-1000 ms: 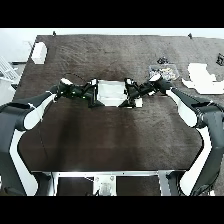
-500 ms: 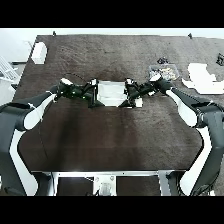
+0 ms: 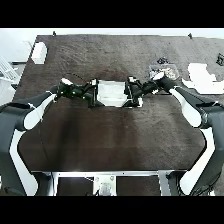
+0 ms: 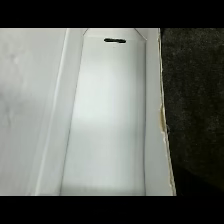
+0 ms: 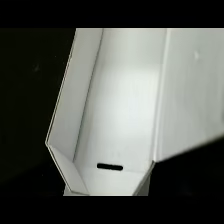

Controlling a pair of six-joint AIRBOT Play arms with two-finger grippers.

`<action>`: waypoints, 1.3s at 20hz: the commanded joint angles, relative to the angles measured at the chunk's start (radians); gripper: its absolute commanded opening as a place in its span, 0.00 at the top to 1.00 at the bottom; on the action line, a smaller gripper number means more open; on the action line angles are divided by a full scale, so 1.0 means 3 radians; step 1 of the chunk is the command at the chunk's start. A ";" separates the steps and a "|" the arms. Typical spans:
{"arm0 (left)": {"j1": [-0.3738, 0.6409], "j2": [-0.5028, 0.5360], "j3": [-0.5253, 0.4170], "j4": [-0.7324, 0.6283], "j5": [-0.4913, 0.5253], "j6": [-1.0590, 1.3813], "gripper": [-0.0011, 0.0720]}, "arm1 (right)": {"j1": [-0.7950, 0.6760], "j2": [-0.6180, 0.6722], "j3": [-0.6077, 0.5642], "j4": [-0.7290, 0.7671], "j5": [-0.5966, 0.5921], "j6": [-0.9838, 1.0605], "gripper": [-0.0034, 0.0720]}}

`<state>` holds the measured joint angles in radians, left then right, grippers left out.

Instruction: Fold the box and place the chain.

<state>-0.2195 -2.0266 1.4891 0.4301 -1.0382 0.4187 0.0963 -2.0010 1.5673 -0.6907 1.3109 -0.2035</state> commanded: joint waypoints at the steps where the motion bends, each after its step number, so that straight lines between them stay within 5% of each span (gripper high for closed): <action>1: 0.0003 -0.0003 -0.0001 0.0000 0.0005 0.0001 0.43 | -0.0182 0.0170 0.0004 -0.0234 0.0011 0.0308 0.00; 6: 0.0003 -0.0003 -0.0001 0.0001 0.0005 0.0001 0.43 | -0.0454 0.0448 0.0004 -0.0210 0.0141 0.0333 0.00; 7: 0.0003 -0.0003 -0.0001 0.0001 0.0005 0.0001 0.43 | -0.0482 0.0498 0.0003 -0.0128 0.0257 0.0333 0.15; 9: 0.0003 -0.0003 -0.0001 0.0001 0.0006 0.0001 0.43 | -0.0492 0.0575 0.0003 0.0155 0.0646 0.0331 0.93; 11: 0.0003 -0.0003 -0.0001 0.0001 0.0009 0.0001 0.43 | -0.0458 0.0577 -0.0003 0.0626 0.0958 0.0332 0.94; 14: 0.0003 -0.0003 -0.0001 0.0001 0.0006 0.0001 0.43 | -0.0324 0.0562 -0.0027 0.1119 0.0857 0.0473 0.94; 26: 0.0003 0.0004 -0.0001 0.0001 0.0000 -0.0420 0.43 | -0.0055 0.0217 0.0006 0.1115 -0.0036 0.0645 0.94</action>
